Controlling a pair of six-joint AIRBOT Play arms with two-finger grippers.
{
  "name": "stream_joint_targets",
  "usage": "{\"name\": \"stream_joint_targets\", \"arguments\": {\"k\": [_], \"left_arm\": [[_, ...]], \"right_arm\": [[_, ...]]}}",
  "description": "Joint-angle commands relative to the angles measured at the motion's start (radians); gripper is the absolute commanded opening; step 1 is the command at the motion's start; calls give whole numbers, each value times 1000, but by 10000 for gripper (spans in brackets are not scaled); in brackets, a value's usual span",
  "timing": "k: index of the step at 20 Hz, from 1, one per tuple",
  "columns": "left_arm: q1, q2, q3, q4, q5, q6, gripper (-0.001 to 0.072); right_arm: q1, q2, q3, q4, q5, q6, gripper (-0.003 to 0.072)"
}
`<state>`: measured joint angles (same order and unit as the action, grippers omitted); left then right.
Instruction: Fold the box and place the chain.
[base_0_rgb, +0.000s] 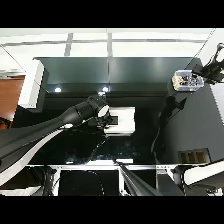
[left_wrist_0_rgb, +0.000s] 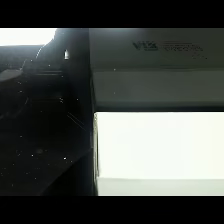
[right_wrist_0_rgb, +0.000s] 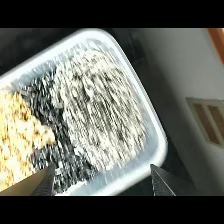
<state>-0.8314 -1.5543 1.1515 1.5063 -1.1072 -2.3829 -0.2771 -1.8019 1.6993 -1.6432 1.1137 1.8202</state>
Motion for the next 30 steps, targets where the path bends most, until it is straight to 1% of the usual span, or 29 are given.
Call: {"name": "stream_joint_targets", "arguments": {"k": [1,2,7,10,11,12,13,14,15,18,21,24,26,30], "left_arm": [[0,0,0,0,0,0,29],[0,0,0,0,-2,0,29],[0,0,0,0,-2,0,29],[0,0,0,-2,-3,0,29],[0,0,0,-5,-3,0,29],[0,0,0,-5,-3,0,28],[0,0,0,-5,-3,0,28],[0,0,0,-4,-3,0,29],[0,0,0,-5,-3,0,29],[0,0,0,-5,-6,0,29],[3,0,0,-5,-26,0,29],[2,0,0,-5,-31,0,29],[2,0,0,-5,-30,0,29],[2,0,0,-4,-30,0,29]], "right_arm": [[-27,-140,157,48,42,-49,673],[-32,-158,174,54,42,-49,605],[-45,-195,185,70,14,-83,602],[-45,-215,185,72,16,-90,601],[-45,-219,185,72,18,-90,535],[-46,-221,185,71,18,-90,491],[-46,-221,185,69,11,-90,401],[-46,-216,185,69,8,-90,157],[-46,-210,185,68,9,-91,29],[-46,-162,185,69,29,-134,17],[-46,-43,185,75,102,-268,16],[-71,122,185,201,108,-285,14],[-70,223,182,263,140,-293,14],[-70,434,174,404,140,-333,12]]}}
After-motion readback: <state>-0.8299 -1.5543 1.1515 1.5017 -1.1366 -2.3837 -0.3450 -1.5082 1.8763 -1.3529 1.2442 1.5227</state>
